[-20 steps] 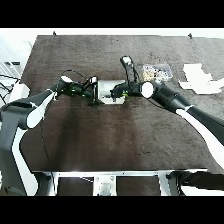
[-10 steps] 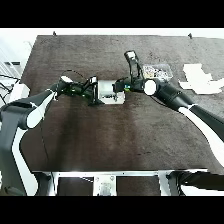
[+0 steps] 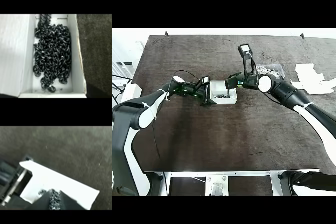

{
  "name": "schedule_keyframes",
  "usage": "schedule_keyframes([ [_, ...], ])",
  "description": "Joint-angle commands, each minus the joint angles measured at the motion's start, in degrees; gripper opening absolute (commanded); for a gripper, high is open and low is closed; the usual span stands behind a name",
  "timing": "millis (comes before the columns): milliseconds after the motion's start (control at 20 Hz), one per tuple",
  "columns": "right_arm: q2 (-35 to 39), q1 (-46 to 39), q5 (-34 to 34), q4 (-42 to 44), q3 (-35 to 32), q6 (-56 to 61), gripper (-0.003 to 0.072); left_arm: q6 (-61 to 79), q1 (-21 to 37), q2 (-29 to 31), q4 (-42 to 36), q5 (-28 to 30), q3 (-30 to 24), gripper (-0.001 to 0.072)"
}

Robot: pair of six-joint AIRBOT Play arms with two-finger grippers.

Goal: Fold the box and place the chain.

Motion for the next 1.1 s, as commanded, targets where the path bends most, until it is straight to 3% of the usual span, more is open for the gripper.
schedule_keyframes([
  [0, -1.33, -0.04, 0.55, 0.0, -1.25, -0.02, 0.0284, 0.02, 0.0, 0.0, 0.02, 0.02, 0.02, 0.0278],
  [250, -0.15, -0.07, 0.5, -0.22, -1.11, -5.29, 0.0302, 0.02, 0.0, 0.0, 0.02, 0.02, 0.02, 0.0279],
  [550, 7.52, -1.88, -0.68, -5.79, -0.87, -12.7, 0.0308, 0.02, 0.0, 0.0, 0.02, 0.0, 0.02, 0.0278],
  [600, 8.2, -3.67, -0.61, -5.75, -0.87, -13.51, 0.0392, 0.02, 0.0, 0.0, 0.02, 0.0, 0.02, 0.0279],
  [700, 8.37, -7.67, -0.61, -4.92, -0.76, -16.61, 0.0414, 0.02, 0.0, 0.0, 0.02, 0.0, 0.02, 0.0279],
  [850, 7.8, -13.53, -0.02, 6.43, 0.35, -30.8, 0.0414, 0.02, 0.0, 0.0, 0.02, 0.02, 0.02, 0.0279],
  [1050, 2.36, -20.13, 14.14, 26.77, 5.6, -50.66, 0.0413, 0.02, 0.0, 0.0, 0.02, 0.02, 0.02, 0.0278],
])
